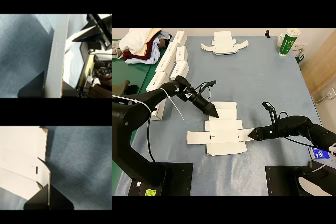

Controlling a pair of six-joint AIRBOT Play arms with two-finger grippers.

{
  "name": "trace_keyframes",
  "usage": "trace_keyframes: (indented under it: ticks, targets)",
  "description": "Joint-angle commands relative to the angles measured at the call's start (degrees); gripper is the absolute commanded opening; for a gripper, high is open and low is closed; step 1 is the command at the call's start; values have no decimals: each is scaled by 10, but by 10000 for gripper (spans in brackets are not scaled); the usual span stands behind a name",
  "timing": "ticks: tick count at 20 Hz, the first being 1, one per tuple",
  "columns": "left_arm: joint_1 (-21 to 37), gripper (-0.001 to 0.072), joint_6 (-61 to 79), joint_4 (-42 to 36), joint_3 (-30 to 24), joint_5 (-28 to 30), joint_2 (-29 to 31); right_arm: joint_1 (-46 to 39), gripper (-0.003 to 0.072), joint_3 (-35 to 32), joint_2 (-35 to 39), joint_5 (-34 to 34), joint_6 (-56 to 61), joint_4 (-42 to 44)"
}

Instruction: Fold the box.

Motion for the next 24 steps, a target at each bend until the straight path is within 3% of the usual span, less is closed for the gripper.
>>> trace_keyframes:
  ticks: [1,7,8,9,11,12,13,14,15,20,24]
  targets:
    - [0,106,4,7,9,0,0,0,1,0,1,-1,0,-7]
    - [-5,104,20,7,21,-3,0,0,2,0,1,0,0,-7]
    - [-7,84,36,7,21,-6,0,0,2,1,1,0,0,-7]
    - [-9,13,63,6,21,-6,0,0,2,3,1,0,0,-7]
    - [-12,12,92,1,21,-6,0,0,2,12,1,0,0,-8]
    - [-12,12,100,2,23,-7,1,0,24,20,1,1,0,-10]
    - [-12,11,107,2,28,-5,3,0,125,32,1,1,0,-25]
    - [-12,11,119,-3,35,-5,8,0,292,49,1,1,0,-57]
    - [-13,11,138,-14,38,-4,17,0,348,68,1,4,8,-99]
    - [-37,8,239,-54,22,39,106,-34,348,172,1,9,219,-377]
    - [-73,8,336,-90,-82,141,189,-47,334,196,1,11,315,-415]
